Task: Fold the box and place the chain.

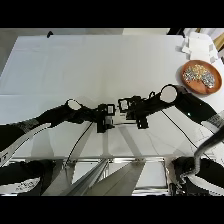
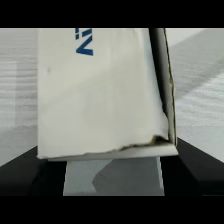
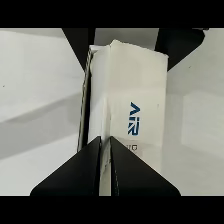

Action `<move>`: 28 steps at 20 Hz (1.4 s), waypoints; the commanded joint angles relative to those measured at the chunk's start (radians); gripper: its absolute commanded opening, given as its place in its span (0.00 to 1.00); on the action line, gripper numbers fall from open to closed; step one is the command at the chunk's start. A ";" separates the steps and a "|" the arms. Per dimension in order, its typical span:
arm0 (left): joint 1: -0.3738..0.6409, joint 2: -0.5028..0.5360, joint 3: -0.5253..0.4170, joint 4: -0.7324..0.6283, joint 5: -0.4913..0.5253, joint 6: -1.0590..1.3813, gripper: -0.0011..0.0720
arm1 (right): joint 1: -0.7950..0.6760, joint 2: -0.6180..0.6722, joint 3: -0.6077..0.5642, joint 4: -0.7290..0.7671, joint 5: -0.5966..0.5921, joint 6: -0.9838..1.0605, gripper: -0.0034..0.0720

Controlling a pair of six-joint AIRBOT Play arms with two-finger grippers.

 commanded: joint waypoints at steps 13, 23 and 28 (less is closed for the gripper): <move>0.000 0.001 0.000 0.003 0.001 0.000 0.38 | 0.000 0.017 -0.026 0.113 0.018 -0.004 0.31; 0.000 0.001 0.000 0.003 0.001 0.000 0.38 | -0.153 0.083 -0.121 0.376 0.047 0.023 0.06; 0.000 0.001 0.000 0.003 0.001 0.000 0.38 | -0.177 0.054 -0.243 0.448 -0.019 0.018 0.06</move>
